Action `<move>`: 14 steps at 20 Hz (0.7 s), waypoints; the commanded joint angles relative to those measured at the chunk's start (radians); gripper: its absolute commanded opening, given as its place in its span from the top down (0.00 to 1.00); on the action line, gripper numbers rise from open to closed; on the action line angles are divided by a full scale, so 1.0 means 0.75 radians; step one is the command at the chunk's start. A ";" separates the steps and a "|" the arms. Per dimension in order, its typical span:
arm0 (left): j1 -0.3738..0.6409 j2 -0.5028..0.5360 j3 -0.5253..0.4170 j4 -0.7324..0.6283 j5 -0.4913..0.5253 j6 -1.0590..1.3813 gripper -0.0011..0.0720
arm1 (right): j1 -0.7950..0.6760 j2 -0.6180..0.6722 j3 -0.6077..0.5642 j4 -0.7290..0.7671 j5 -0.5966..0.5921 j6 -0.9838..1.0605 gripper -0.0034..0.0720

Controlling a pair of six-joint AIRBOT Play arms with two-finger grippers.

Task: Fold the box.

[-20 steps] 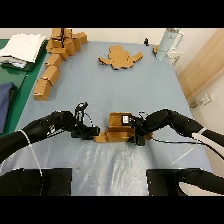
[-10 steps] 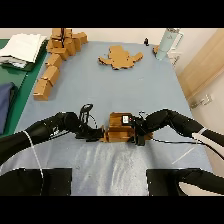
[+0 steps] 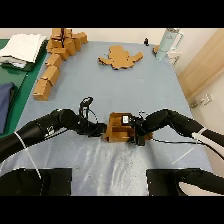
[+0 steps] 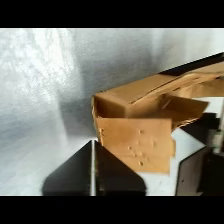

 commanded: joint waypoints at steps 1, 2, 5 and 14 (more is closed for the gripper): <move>0.002 0.006 0.003 -0.018 0.037 -0.004 0.54 | 0.001 0.001 0.001 0.001 0.001 0.000 0.27; 0.002 0.006 0.003 -0.022 0.036 -0.004 0.59 | 0.001 0.001 0.001 0.001 0.001 0.000 0.27; 0.002 0.006 0.003 -0.072 0.038 0.001 0.56 | 0.001 0.001 0.001 0.001 0.001 0.000 0.27; -0.049 -0.019 0.002 -0.287 0.120 0.171 0.55 | 0.001 0.001 0.001 0.001 0.001 0.000 0.27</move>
